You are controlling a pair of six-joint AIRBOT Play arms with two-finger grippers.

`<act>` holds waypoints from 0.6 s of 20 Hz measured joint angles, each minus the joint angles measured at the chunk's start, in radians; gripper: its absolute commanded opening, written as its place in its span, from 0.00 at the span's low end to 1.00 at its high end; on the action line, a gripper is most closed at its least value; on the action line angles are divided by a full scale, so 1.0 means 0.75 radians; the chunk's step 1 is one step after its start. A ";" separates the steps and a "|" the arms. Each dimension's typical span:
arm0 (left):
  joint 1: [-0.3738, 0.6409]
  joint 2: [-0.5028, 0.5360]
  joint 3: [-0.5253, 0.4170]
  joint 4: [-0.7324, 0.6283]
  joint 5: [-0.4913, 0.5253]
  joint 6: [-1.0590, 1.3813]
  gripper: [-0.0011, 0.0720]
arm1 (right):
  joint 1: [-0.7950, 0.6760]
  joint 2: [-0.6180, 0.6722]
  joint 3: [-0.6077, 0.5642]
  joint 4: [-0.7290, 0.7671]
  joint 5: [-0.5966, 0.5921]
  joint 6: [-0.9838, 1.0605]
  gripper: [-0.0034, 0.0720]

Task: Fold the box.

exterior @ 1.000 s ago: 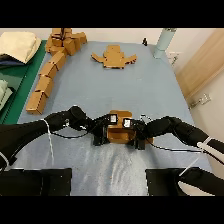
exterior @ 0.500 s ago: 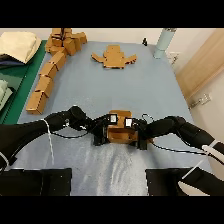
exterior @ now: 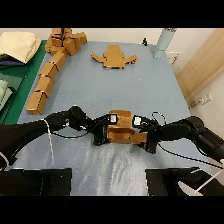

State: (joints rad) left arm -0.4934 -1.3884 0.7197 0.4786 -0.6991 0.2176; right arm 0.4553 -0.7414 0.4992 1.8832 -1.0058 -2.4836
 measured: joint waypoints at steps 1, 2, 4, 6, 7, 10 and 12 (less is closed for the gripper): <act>0.000 0.000 0.000 -0.001 0.000 0.000 0.73 | 0.000 0.028 0.000 0.028 -0.030 0.047 1.00; 0.001 0.000 0.000 -0.001 0.000 0.000 0.73 | 0.000 0.055 0.000 0.070 -0.062 0.092 1.00; 0.000 0.000 0.000 -0.001 0.000 0.000 0.73 | 0.000 0.094 0.000 0.176 -0.117 0.153 1.00; 0.000 0.000 0.000 -0.001 0.000 0.000 0.73 | 0.001 0.116 0.000 0.273 -0.161 0.220 1.00; 0.000 0.000 0.000 -0.001 0.000 0.000 0.73 | 0.001 0.122 0.000 0.312 -0.171 0.268 1.00; 0.000 0.000 0.000 -0.001 0.002 0.001 0.72 | 0.001 0.133 0.000 0.392 -0.173 0.516 1.00; 0.000 0.000 0.000 -0.001 0.027 0.001 0.73 | 0.001 0.136 0.000 0.418 -0.141 0.714 1.00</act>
State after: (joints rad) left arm -0.4934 -1.3884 0.7197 0.4778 -0.6785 0.2184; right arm 0.4561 -0.6395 0.4992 2.1967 -1.1114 -1.9480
